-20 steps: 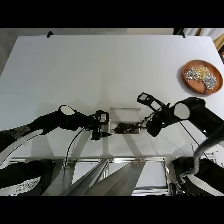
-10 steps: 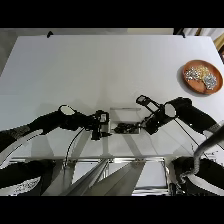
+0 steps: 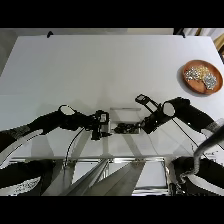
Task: Fold the box and place the chain.
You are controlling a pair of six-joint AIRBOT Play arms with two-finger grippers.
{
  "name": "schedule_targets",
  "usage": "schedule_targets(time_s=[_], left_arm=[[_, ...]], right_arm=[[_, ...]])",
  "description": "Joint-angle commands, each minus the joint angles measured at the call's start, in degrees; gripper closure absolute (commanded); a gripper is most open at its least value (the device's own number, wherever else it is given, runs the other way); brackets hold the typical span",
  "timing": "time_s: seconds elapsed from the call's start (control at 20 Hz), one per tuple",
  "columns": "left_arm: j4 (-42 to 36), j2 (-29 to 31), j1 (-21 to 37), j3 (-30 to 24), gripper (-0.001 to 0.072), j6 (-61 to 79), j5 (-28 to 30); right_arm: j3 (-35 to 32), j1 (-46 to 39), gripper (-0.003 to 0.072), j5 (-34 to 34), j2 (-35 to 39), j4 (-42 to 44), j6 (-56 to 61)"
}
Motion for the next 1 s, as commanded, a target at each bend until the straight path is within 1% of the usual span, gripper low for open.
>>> schedule_targets(time_s=[0.0, 0.1, 0.25, 0.45, 0.6, 0.7, 0.8, 0.95], left_arm=[[0.02, 0.04, 0.0, 0.02, 0.0556, 0.02, 0.02], [0.02, 0.04, 0.0, 0.02, 0.0556, 0.02, 0.02], [0.0, 0.04, 0.0, 0.02, 0.0556, 0.02, 0.0], [0.02, 0.04, 0.0, 0.02, 0.0556, 0.02, 0.02], [0.0, 0.04, 0.0, 0.02, 0.0556, 0.02, 0.02], [0.0, 0.04, 0.0, 0.02, 0.0556, 0.02, 0.0], [0.02, 0.04, 0.0, 0.02, 0.0556, 0.02, 0.0], [0.02, 0.04, 0.0, 0.02, 0.0556, 0.02, 0.02]], right_arm=[[0.0, 0.04, 0.0672, 2.03, 0.04, 0.02, -0.5], [0.0, 0.04, 0.0673, 2.01, 1.77, -0.02, -0.48], [0.15, 0.04, 0.0673, 2.51, 6.6, -0.92, -0.46], [1.16, 0.04, 0.0673, 4.94, 16.24, -1.01, -0.52], [3.85, 0.04, 0.0673, 6.23, 23.61, 0.0, -0.66], [6.38, 0.04, 0.0673, 6.34, 27.5, 3.5, -2.62], [9.27, 0.04, 0.0673, 6.16, 30.53, 9.22, -5.77], [11.61, 0.04, 0.0673, 3.85, 32.52, 16.31, -8.13]])
